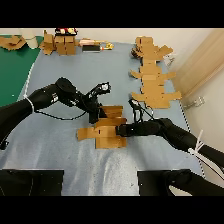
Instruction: Fold the box.
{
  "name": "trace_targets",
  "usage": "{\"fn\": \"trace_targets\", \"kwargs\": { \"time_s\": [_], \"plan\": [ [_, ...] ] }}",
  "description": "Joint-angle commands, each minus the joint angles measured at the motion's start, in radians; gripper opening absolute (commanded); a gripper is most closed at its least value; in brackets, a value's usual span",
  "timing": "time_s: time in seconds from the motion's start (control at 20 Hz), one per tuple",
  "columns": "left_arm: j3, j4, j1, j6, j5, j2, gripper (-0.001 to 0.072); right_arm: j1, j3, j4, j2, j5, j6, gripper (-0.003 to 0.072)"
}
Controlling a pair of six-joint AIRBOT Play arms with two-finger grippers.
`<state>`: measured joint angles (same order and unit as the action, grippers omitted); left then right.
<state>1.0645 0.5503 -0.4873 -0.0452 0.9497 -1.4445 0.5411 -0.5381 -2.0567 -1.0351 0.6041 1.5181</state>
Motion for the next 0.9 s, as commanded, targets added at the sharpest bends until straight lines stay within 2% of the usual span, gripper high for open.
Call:
{"fn": "trace_targets", "kwargs": {
  "time_s": [0.0,0.2,0.85],
  "plan": [
    [0.0,0.004,-0.006,-0.006,-0.004,0.0,0.0013,0.022,0.008,-0.014,-0.068,-0.063,0.005,0.0002],
    [0.0,0.004,-0.006,-0.009,0.027,0.0,0.0013,0.022,0.007,0.037,-0.079,-0.095,0.005,0.0002],
    [-0.002,-0.007,-0.006,-0.018,0.048,-0.053,0.0014,0.022,0.005,0.037,-0.079,-0.103,0.005,0.0002]
  ]
}}
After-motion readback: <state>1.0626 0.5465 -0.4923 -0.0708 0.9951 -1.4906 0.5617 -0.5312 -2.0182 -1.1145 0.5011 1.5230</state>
